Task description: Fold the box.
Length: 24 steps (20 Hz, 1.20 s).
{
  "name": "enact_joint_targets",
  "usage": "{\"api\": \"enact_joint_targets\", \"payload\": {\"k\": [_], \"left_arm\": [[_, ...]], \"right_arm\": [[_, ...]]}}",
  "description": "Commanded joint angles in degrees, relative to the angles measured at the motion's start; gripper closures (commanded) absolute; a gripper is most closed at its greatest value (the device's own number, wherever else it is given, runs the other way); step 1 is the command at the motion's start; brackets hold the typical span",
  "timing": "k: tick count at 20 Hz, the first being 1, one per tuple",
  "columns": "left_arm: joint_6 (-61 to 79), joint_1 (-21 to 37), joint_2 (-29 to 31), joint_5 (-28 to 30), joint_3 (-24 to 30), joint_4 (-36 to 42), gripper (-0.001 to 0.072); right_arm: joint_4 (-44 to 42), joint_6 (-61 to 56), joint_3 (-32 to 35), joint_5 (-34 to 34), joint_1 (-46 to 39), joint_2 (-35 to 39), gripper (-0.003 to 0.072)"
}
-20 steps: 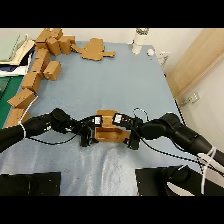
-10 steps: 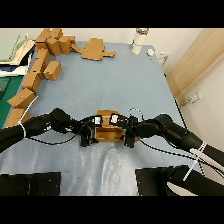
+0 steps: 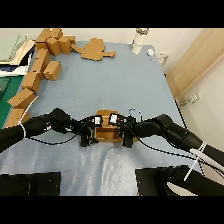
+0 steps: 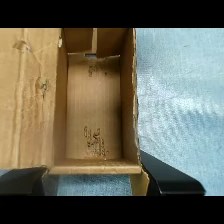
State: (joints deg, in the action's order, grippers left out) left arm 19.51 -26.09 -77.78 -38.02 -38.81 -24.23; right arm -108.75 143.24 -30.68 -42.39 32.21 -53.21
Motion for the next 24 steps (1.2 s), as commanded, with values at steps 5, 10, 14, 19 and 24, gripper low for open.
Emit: {"api": "enact_joint_targets", "payload": {"k": [5, 10, 14, 19, 24], "left_arm": [[0.0, 0.0, 0.0, 0.0, -0.1, 0.0, 0.0243], [0.0, 0.0, 0.0, 0.0, -0.1, 0.0, 0.0243], [0.0, 0.0, 0.0, 0.0, -0.1, 0.0, 0.0243], [0.0, 0.0, 0.0, 0.0, -0.1, 0.0, 0.0243], [0.0, 0.0, 0.0, 0.0, -0.1, 0.0, 0.0243]], "right_arm": [[-5.8, 5.2, 1.7, 3.8, 0.0, 0.0, 0.0534], [-8.1, 8.4, 2.1, 4.7, 0.1, -0.3, 0.0524], [-9.8, 12.1, 2.2, 6.1, 0.1, -2.6, 0.0238], [-9.8, 13.2, 2.2, 6.2, 0.1, -3.4, 0.0164], [-7.4, 11.0, 2.1, 4.6, 0.0, -2.8, 0.0178]]}}
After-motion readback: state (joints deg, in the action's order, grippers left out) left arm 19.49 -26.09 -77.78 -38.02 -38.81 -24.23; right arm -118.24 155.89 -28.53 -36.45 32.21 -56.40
